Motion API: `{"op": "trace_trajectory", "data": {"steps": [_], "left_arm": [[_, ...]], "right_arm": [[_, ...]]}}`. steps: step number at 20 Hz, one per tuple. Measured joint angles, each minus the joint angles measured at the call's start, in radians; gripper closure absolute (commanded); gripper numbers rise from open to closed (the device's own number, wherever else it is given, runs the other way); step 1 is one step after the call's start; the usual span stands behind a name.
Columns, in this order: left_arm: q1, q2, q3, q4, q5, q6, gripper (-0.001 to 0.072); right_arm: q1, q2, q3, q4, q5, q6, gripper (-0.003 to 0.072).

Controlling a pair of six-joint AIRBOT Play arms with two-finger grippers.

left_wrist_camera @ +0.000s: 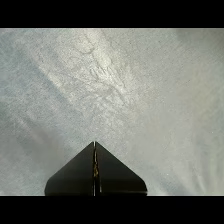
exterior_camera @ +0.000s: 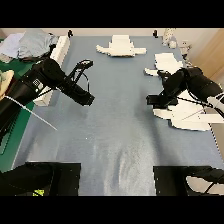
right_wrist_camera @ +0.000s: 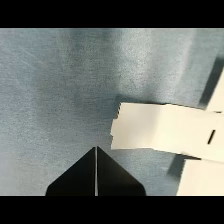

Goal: Fold the box.

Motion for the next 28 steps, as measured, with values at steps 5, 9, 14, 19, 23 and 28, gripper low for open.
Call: {"op": "trace_trajectory", "data": {"steps": [5,9,14,19,23,28], "left_arm": [[0.0,0.0,0.0,0.0,0.0,0.0,0.0696],[0.0,0.0,0.0,0.0,0.0,0.0,0.0695],[0.0,0.0,0.0,0.0,0.0,0.0,0.0696],[0.0,0.0,0.0,0.0,0.0,0.0,0.0696],[0.0,0.0,0.0,0.0,0.016,0.0,0.0696],[0.0,0.0,0.0,-0.024,0.082,0.0,0.0696]], "right_arm": [[0.0,0.0,0.0,0.0,0.0,0.0,0.0669],[0.0,0.0,0.0,0.0,0.0,0.0,0.067],[0.0,0.0,0.0,0.0,0.001,0.0,0.0669],[0.0,0.0,0.0,0.005,0.038,0.0,0.067],[0.0,-0.002,0.001,0.069,0.1,0.089,0.067],[-0.058,-0.008,0.079,0.051,0.075,0.096,0.0391]]}}
